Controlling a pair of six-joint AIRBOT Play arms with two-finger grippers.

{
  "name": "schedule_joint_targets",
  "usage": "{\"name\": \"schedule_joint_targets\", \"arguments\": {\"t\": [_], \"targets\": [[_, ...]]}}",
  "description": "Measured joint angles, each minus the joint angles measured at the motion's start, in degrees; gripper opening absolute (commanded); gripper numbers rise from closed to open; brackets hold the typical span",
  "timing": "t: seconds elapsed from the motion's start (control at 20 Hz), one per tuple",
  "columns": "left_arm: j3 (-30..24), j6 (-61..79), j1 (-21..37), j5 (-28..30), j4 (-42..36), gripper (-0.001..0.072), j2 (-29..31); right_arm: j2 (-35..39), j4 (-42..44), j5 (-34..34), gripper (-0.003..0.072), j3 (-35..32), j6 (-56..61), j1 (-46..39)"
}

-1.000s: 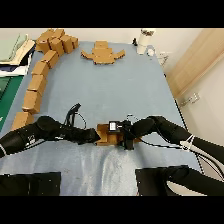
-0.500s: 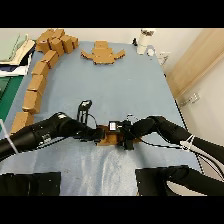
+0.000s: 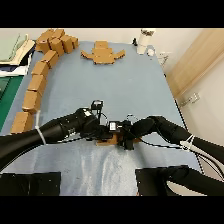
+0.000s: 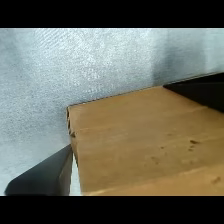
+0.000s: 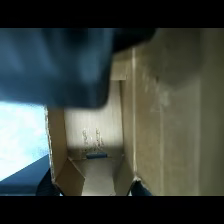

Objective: Fold the box.

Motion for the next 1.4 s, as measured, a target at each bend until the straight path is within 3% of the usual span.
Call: {"name": "schedule_joint_targets", "arguments": {"t": [0.55,0.6,0.65,0.75,1.1,1.15,1.2,1.25,1.4], "targets": [[8.39,-6.91,-3.65,-8.33,7.15,0.0387,-8.63,0.00,0.02,-0.02,0.0499,0.00,0.04,-0.02],[8.83,-7.17,-3.87,-8.85,7.61,0.0174,-9.09,0.00,0.02,-0.07,0.0499,-0.02,0.11,-0.07],[9.18,-7.65,-4.09,-9.84,8.37,0.0012,-9.42,0.00,0.02,-0.07,0.0499,-0.02,0.20,-0.07],[9.60,-8.61,-4.26,-10.25,9.31,0.0012,-9.79,0.00,-0.04,-0.07,0.0499,0.00,0.15,-0.04],[10.01,-8.96,-4.50,-10.95,8.70,0.0014,-10.21,0.02,-0.07,-0.15,0.0499,-0.02,-0.04,-0.07],[10.01,-9.01,-4.50,-11.08,8.46,0.0069,-10.21,0.00,-0.07,-0.15,0.0500,-0.02,-0.04,-0.07],[10.05,-8.76,-4.50,-11.39,8.11,0.0347,-10.21,0.00,-0.09,-0.15,0.0499,-0.02,-0.17,-0.07],[10.03,-8.61,-4.50,-12.02,6.71,0.0423,-10.19,0.02,-0.22,-0.13,0.0499,-0.04,-0.72,-0.07],[10.38,-8.81,-4.31,-12.48,6.32,0.0423,-10.10,0.02,-0.11,-0.11,0.0499,-0.02,-0.22,-0.07]]}}
